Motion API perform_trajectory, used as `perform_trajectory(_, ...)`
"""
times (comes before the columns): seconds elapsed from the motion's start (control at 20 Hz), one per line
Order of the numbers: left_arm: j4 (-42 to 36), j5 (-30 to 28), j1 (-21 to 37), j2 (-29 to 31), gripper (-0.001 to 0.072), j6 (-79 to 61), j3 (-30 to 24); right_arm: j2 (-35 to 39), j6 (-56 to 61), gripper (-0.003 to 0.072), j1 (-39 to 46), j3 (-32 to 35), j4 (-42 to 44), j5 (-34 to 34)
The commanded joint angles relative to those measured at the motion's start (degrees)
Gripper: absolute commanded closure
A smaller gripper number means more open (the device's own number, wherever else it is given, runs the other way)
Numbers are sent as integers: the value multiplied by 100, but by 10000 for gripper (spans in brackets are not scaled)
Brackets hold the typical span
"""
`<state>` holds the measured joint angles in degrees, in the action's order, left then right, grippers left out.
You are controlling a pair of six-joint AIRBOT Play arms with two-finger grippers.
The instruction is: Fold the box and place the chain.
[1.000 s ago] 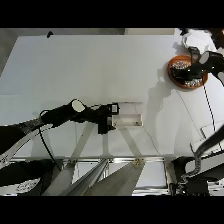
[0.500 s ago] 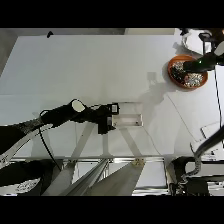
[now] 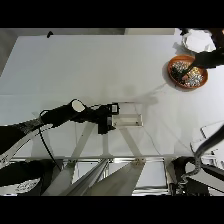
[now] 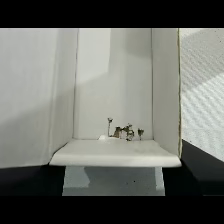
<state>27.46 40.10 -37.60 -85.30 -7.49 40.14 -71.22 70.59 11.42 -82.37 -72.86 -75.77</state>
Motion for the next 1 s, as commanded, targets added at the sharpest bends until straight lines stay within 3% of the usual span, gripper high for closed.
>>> perform_trajectory(0.0,2,0,0,2,364,-2,-2,542,-190,676,-4,-4,765,-837)
perform_trajectory(0.15,2,0,0,2,364,-2,-2,774,-234,676,-4,33,1086,-1517)
perform_trajectory(0.35,0,-2,0,2,364,-2,-2,1239,-317,676,-275,575,1502,-1508)
perform_trajectory(0.6,0,0,0,2,364,-2,-2,1759,-319,676,-1375,1648,1460,-1318)
perform_trajectory(0.95,2,0,0,2,364,-2,-2,1906,-179,676,-2063,1810,1355,-1526)
